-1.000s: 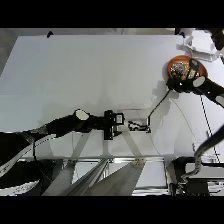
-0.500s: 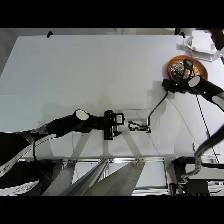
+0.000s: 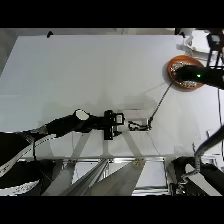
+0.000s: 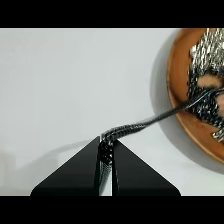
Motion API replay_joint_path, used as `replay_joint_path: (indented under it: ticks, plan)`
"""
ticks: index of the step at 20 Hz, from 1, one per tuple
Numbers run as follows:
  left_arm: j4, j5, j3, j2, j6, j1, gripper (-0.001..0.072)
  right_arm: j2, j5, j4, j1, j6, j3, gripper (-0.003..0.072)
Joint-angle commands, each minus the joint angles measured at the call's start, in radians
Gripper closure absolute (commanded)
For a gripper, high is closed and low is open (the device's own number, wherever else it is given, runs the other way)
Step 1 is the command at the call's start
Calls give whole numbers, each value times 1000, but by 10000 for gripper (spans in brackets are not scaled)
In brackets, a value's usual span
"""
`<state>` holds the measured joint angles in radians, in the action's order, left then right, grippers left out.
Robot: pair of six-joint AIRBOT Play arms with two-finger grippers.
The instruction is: Fold the box and place the chain.
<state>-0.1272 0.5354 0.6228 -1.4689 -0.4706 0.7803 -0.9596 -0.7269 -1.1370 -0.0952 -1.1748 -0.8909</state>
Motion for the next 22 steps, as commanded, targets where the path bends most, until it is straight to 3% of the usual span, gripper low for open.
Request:
replay_joint_path:
  ticks: [1,6,10,15,20,22]
  plan:
    - [0,0,0,0,0,0,437,220,-143,2,0,67,0,670]
    - [0,0,0,0,0,0,437,440,-223,48,0,91,0,671]
    - [0,0,0,0,0,0,437,544,-327,197,0,167,0,671]
    - [0,0,0,0,0,0,437,573,-486,390,0,216,0,671]
    - [0,0,0,0,0,0,437,571,-571,421,1,216,13,671]
    - [0,0,0,0,0,0,437,571,-600,457,1,239,79,671]
